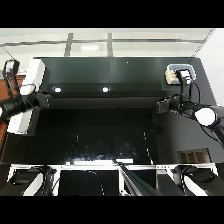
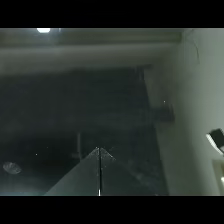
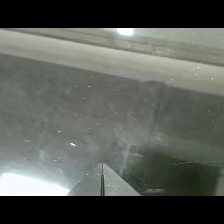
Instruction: Fold the box and place the chain.
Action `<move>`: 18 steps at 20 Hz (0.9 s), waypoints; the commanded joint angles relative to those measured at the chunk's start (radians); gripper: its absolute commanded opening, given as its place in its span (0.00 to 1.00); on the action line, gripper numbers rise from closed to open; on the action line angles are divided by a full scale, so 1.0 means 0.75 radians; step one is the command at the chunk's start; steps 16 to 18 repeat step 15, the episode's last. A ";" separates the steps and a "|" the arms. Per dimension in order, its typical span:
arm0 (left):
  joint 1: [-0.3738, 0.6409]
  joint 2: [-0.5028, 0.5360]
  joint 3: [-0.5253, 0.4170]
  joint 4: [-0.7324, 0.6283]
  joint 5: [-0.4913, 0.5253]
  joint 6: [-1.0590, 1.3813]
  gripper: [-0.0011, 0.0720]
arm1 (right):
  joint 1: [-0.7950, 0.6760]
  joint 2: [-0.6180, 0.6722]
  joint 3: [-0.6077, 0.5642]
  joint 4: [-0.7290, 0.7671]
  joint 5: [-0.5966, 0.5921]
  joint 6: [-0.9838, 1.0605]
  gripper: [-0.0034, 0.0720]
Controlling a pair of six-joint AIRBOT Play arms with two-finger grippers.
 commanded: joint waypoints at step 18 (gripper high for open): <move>-0.055 0.220 -0.205 0.016 0.158 -0.001 0.05 | 0.013 -0.011 -0.013 -0.064 -0.039 -0.001 0.06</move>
